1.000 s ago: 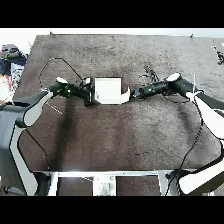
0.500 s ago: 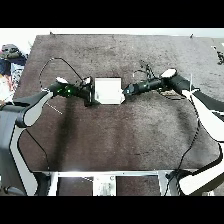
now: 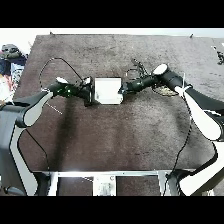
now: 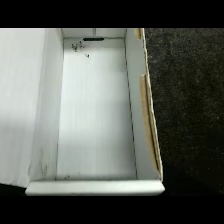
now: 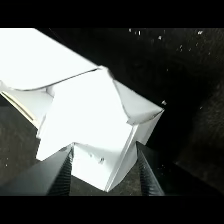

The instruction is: Fold the box and place the chain.

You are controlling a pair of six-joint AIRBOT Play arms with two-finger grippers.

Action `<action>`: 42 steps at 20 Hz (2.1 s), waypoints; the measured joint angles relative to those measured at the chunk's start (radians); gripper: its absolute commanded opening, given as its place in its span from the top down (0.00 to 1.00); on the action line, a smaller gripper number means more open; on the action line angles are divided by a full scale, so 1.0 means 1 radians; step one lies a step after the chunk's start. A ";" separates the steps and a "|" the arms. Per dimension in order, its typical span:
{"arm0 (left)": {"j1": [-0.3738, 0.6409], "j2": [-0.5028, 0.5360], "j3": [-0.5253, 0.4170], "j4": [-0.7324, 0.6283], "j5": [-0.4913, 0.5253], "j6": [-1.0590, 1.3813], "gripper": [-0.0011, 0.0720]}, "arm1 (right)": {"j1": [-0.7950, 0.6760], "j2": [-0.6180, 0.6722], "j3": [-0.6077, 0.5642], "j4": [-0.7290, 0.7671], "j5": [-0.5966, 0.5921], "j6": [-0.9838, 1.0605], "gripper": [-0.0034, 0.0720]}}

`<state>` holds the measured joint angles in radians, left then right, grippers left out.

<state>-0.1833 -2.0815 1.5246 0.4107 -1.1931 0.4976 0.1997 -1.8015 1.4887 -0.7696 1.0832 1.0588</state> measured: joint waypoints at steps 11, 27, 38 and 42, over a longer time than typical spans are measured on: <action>0.000 0.000 0.000 0.000 0.000 0.000 0.58 | 0.097 -0.005 0.020 -0.217 -0.104 0.169 0.36; 0.000 0.000 0.000 0.000 0.000 0.000 0.58 | 0.253 -0.145 0.257 -0.720 0.037 0.709 0.44; 0.000 0.000 0.000 0.000 0.000 0.000 0.58 | 0.312 -0.155 0.264 -0.858 0.045 0.886 0.68; 0.000 0.000 0.000 0.000 0.000 0.000 0.58 | 0.321 -0.155 0.264 -0.889 0.046 0.928 0.68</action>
<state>-0.1833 -2.0815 1.5246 0.4110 -1.1931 0.4976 0.5205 -1.9564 1.7527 -1.6585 1.1294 1.9865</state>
